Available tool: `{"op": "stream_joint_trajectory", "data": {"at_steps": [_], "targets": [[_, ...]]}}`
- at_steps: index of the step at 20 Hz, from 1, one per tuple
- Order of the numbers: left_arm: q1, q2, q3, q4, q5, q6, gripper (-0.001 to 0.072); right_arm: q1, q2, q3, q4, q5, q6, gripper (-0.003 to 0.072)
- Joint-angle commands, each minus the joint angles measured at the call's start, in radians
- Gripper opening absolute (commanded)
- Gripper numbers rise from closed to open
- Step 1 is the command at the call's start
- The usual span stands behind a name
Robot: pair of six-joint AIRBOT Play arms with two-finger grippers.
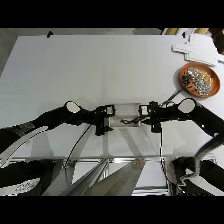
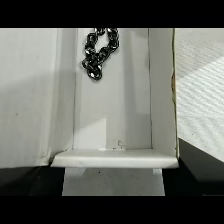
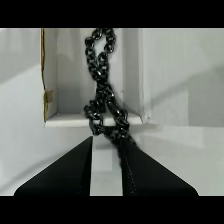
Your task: Fold the box and place the chain.
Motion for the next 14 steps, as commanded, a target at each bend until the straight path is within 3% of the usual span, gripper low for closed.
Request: {"op": "stream_joint_trajectory", "data": {"at_steps": [1,7,14], "targets": [[0.000,0.000,0.000,0.000,0.000,0.000,0.0252,0.007,-0.011,-0.001,0.035,0.000,-0.012,0.0200],[0.000,0.000,0.000,0.000,0.000,0.000,0.0252,0.018,-0.011,-0.002,0.038,0.001,-0.011,0.0153],[0.000,0.000,0.000,0.000,0.000,0.000,0.0252,0.018,-0.011,-0.023,0.078,0.028,-0.011,0.0151]]}}
